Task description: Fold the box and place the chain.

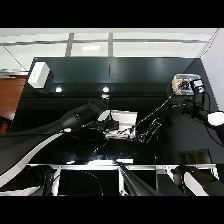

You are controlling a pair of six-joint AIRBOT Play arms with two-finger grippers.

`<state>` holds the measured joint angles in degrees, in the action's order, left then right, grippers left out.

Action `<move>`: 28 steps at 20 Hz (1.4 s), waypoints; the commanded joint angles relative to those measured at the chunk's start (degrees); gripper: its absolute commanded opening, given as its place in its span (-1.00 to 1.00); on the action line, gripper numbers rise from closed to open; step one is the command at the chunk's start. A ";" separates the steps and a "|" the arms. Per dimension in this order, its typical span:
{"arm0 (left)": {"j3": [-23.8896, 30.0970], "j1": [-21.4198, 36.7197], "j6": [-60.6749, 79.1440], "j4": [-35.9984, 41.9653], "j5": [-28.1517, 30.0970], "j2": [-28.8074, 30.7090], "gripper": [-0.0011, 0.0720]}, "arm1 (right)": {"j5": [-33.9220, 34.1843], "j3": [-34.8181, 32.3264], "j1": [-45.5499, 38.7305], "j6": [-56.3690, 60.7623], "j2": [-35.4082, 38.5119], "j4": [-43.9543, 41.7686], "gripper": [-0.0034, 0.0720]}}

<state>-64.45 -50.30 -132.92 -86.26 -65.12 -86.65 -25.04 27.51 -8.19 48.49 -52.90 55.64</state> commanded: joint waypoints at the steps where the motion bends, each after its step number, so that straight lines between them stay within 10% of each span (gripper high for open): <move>1: -0.02 0.04 0.02 0.00 -0.09 0.00 -0.89 | 1.92 3.72 0.22 25.14 -7.69 11.19 1.00; 12: -0.02 0.04 0.02 -0.02 -0.07 0.00 -0.89 | -0.92 18.27 0.28 40.26 -26.32 11.52 1.00; 23: -0.02 0.04 0.02 -0.02 -0.07 0.00 -0.89 | -1.09 20.33 0.81 40.19 -27.80 11.54 -0.88; 28: -0.02 0.04 0.02 -0.02 -0.07 0.00 -0.89 | -8.59 20.33 0.81 37.18 -23.47 12.57 -0.86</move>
<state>-64.45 -50.30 -132.92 -86.26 -65.19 -86.65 -29.04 47.77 -7.42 88.07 -78.63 67.59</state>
